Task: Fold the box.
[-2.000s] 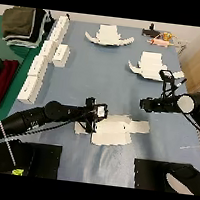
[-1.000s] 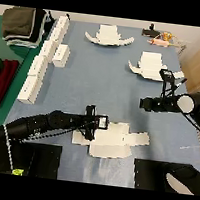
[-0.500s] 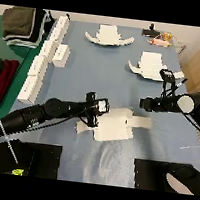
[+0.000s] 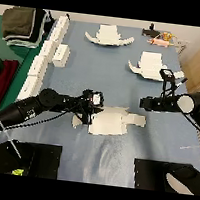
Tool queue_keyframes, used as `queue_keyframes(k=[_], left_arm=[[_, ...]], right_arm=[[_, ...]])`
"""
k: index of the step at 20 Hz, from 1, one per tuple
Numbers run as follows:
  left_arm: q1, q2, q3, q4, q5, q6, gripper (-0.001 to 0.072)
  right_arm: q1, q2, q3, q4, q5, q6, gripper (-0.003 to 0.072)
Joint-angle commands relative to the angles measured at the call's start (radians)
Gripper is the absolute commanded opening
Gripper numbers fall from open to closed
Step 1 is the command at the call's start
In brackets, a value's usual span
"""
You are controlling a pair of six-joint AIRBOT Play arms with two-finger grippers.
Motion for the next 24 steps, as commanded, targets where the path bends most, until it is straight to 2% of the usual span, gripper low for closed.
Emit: queue_keyframes(k=[1,3,6,10,13,17,20,22,24], left_arm=[[0.008,0.0,-0.009,-0.024,-0.051,-0.007,0.0013],[0.007,0.0,-0.024,-0.052,-0.047,0.005,0.0011],[0.007,0.0,-0.064,-0.091,0.03,0.022,0.001],[0.007,0.0,-0.124,-0.192,0.066,0.161,0.001],[-0.032,0.0,-0.15,-0.202,0.116,0.188,0.001],[-0.091,0.004,-0.152,-0.201,0.151,0.188,0.0012],[-0.09,0.043,-0.141,-0.201,0.152,0.188,0.0013],[-0.09,0.065,-0.131,-0.184,0.19,0.205,0.0014],[-0.09,0.067,-0.111,-0.171,0.174,0.259,0.0014]], right_arm=[[0.0,0.0,0.0,0.001,-0.008,0.001,0.018],[0.0,0.0,0.0,0.001,-0.007,0.001,0.0181],[0.0,0.0,0.0,0.013,-0.008,0.001,0.018],[0.0,0.0,0.0,0.023,-0.01,0.001,0.0181],[0.0,0.0,0.0,0.027,-0.016,0.002,0.018],[0.0,0.0,0.0,0.026,-0.019,0.008,0.018],[0.0,0.0,0.0,0.026,-0.02,0.008,0.018],[0.0,0.0,0.0,0.026,-0.025,0.008,0.0181],[0.0,0.0,0.0,0.027,-0.034,0.008,0.018]])
